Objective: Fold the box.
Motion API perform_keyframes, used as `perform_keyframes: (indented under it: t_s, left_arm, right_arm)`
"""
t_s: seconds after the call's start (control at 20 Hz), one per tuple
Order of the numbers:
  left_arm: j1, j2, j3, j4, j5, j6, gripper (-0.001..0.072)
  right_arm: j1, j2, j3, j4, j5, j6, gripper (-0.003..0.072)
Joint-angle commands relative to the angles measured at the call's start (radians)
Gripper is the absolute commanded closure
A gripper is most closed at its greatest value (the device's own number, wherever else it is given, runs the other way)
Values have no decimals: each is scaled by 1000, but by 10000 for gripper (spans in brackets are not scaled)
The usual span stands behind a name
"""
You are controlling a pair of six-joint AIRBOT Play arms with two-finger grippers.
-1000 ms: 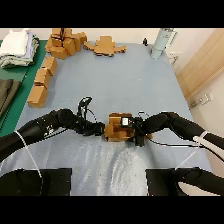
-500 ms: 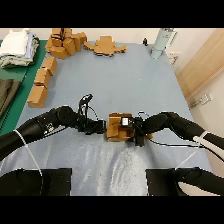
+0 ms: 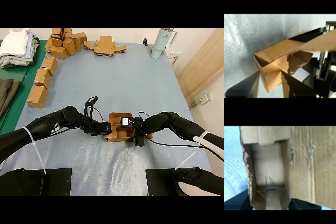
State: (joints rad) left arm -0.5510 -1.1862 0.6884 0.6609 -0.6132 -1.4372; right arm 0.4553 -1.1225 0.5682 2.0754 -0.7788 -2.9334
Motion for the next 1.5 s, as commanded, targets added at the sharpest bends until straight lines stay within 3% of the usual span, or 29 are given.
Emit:
perform_keyframes:
  t_s: [0.0,0.15,0.2,0.25,0.5,0.95,1.45]
  left_arm:
    - [-3,-20,6,-26,37,17,147]
    - [-14,-20,22,-8,23,-47,179]
    - [-24,-20,27,63,22,-132,281]
    - [-38,-20,37,141,8,-216,299]
    - [-130,-32,139,473,-93,-557,297]
    - [-257,-210,401,754,-373,-833,297]
    - [-293,-315,499,782,-483,-918,298]
  right_arm:
    - [0,0,0,0,0,0,178]
    - [0,0,0,0,0,0,178]
    - [0,0,0,0,0,0,178]
    - [0,0,0,0,0,0,178]
    - [0,0,0,0,0,0,178]
    - [0,0,0,0,0,0,178]
    - [0,0,0,0,0,0,178]
